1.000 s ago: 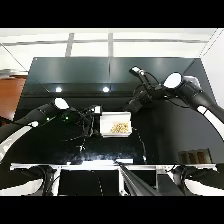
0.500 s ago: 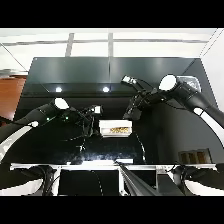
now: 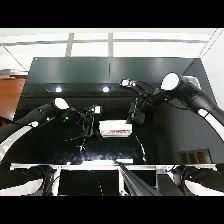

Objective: Fold the box and place the chain.

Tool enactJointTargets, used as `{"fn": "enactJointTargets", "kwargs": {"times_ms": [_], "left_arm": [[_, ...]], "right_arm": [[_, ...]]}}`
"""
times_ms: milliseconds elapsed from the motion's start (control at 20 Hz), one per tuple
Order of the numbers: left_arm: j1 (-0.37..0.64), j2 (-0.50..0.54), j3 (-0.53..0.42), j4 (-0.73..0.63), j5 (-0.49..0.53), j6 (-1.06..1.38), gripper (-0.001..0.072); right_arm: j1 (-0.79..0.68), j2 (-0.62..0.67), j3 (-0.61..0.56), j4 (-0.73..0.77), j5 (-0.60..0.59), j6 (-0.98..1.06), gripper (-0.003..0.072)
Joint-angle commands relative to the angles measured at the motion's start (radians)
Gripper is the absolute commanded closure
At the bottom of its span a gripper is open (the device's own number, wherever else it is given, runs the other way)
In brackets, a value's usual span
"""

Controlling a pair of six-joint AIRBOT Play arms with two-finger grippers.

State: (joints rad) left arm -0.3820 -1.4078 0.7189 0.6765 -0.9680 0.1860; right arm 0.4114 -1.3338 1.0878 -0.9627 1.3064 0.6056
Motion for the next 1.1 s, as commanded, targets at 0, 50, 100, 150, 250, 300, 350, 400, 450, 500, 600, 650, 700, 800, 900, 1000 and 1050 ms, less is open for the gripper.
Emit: {"fn": "enactJointTargets", "kwargs": {"times_ms": [0,50,100,150,250,300,350,400,450,500,600,650,700,800,900,1000,1050], "left_arm": [[0.0,-0.001,-0.001,0.002,-0.005,-0.004,0.0204],[0.0,-0.002,-0.001,0.002,-0.004,-0.005,0.0204],[0.0,-0.002,-0.001,0.002,-0.004,-0.005,0.0204],[0.0,-0.002,-0.001,0.003,-0.004,-0.005,0.0204],[0.0,-0.003,-0.001,0.005,-0.004,-0.015,0.0204],[0.0,-0.003,-0.001,0.005,-0.004,-0.016,0.0205],[0.0,-0.003,-0.001,0.005,-0.004,-0.016,0.0204],[0.0,-0.003,-0.001,0.005,-0.003,-0.016,0.0205],[0.0,-0.003,-0.001,0.005,-0.003,-0.016,0.0204],[0.0,-0.003,-0.001,0.005,-0.003,-0.016,0.0204],[0.0,-0.003,-0.001,0.005,-0.003,-0.017,0.0204],[0.0,-0.003,-0.001,0.005,-0.003,-0.017,0.0204],[0.0,-0.003,-0.001,0.005,-0.003,-0.017,0.0204],[0.0,-0.003,-0.001,0.005,-0.001,-0.019,0.0204],[0.0,-0.003,-0.001,0.005,-0.001,-0.019,0.0204],[0.0,-0.003,-0.001,0.005,-0.001,-0.019,0.0204],[0.0,-0.003,-0.001,0.005,-0.001,-0.019,0.0204]], "right_arm": [[-0.005,0.006,0.002,-0.026,0.037,-0.001,-0.0013],[-0.006,0.006,0.002,-0.026,0.037,-0.002,-0.0013],[-0.006,0.006,0.001,-0.026,0.04,-0.011,-0.0013],[-0.006,0.006,0.002,-0.026,0.045,-0.019,-0.0013],[-0.028,0.016,0.002,-0.037,0.065,-0.019,-0.0013],[-0.049,0.026,0.002,-0.036,0.077,-0.019,-0.0013],[-0.077,0.043,0.002,-0.033,0.079,-0.018,-0.0013],[-0.107,0.066,0.002,-0.033,0.079,-0.018,-0.0013],[-0.14,0.094,0.001,-0.033,0.079,-0.018,-0.0013],[-0.168,0.119,0.0,-0.034,0.08,-0.018,-0.0013],[-0.206,0.143,-0.009,-0.029,0.047,-0.018,-0.0014],[-0.211,0.141,-0.021,-0.024,-0.005,-0.019,-0.0013],[-0.211,0.139,-0.047,0.003,-0.115,-0.019,-0.0013],[-0.21,0.133,-0.113,0.168,-0.309,-0.025,-0.0013],[-0.209,0.092,-0.14,0.291,-0.225,-0.079,-0.0013],[-0.197,0.063,-0.164,0.301,-0.152,-0.102,-0.0013],[-0.19,0.061,-0.176,0.31,-0.151,-0.129,-0.0013]]}}
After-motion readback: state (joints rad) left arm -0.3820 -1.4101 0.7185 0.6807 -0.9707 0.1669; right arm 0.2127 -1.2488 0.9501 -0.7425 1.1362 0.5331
